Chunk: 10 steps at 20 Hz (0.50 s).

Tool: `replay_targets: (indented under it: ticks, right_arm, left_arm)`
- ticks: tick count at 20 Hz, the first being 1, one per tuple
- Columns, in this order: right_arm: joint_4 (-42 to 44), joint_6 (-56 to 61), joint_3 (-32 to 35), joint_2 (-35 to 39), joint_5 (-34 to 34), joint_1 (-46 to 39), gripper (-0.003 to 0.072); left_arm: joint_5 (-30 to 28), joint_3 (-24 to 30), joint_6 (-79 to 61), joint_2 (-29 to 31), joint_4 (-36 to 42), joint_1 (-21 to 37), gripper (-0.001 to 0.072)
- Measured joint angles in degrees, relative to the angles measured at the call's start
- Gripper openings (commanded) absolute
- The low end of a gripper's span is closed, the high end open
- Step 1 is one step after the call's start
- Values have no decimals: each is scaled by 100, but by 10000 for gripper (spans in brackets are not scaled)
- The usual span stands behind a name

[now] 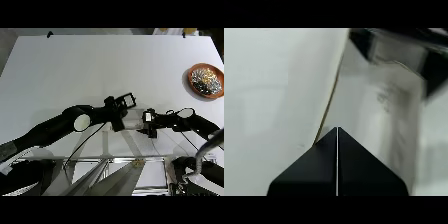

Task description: Fold the box and place the chain.

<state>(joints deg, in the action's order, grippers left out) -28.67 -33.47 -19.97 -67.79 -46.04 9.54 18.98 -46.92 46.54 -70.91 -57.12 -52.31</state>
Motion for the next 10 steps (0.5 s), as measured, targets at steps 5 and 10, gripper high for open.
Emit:
replay_targets:
  ticks: [5, 10]
  right_arm:
    - [2, 0, 0, 0, -2, 0, 295]
    - [2, 0, 0, 0, -2, 0, 295]
  left_arm:
    - [-890, 0, 1390, -772, 0, 306, 5]
    - [-813, -4, 1801, -981, -42, 431, 6]
